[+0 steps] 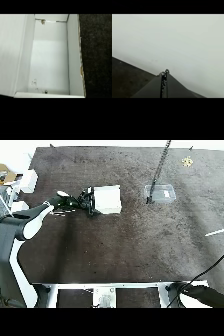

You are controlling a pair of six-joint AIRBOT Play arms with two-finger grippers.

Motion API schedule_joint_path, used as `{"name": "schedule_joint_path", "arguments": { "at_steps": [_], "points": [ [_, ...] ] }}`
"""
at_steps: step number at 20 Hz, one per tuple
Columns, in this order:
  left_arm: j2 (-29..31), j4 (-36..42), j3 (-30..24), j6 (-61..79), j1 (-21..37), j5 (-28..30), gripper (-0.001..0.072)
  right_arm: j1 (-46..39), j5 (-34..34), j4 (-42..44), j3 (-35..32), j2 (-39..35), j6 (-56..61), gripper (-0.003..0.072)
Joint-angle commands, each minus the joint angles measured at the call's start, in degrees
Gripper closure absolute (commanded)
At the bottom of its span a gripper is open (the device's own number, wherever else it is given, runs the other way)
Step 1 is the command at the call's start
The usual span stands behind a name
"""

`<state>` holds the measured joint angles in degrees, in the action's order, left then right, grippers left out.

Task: Fold the box and place the chain.

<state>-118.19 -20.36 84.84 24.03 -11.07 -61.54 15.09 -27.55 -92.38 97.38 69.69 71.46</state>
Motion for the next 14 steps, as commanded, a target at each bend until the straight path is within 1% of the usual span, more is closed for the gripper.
{"name": "schedule_joint_path", "arguments": {
  "at_steps": [1, 4, 9, 12, 14],
  "points": [
    [0.02, 0.0, 0.02, 0.0, 0.0, 0.02, 0.0362, 3.56, -3.02, 0.35, 0.0, 0.09, -1.16, 0.0681],
    [0.02, 0.0, 0.02, 0.0, 0.0, 0.02, 0.0362, 6.47, -8.02, 1.55, -0.02, 1.57, -1.46, 0.0681],
    [0.02, 0.0, 0.02, 0.0, 0.0, 0.02, 0.0362, 10.08, -8.98, 1.86, -0.02, 5.25, -2.47, 0.0681],
    [0.02, 0.0, 0.02, 0.0, 0.0, 0.02, 0.0362, 12.24, -12.44, 4.81, -0.02, 7.28, -2.93, 0.0681],
    [0.02, 0.0, 0.02, 0.0, 0.0, 0.02, 0.0362, 13.38, -15.17, 8.52, -0.02, 9.09, -3.82, 0.0681]
  ]
}}
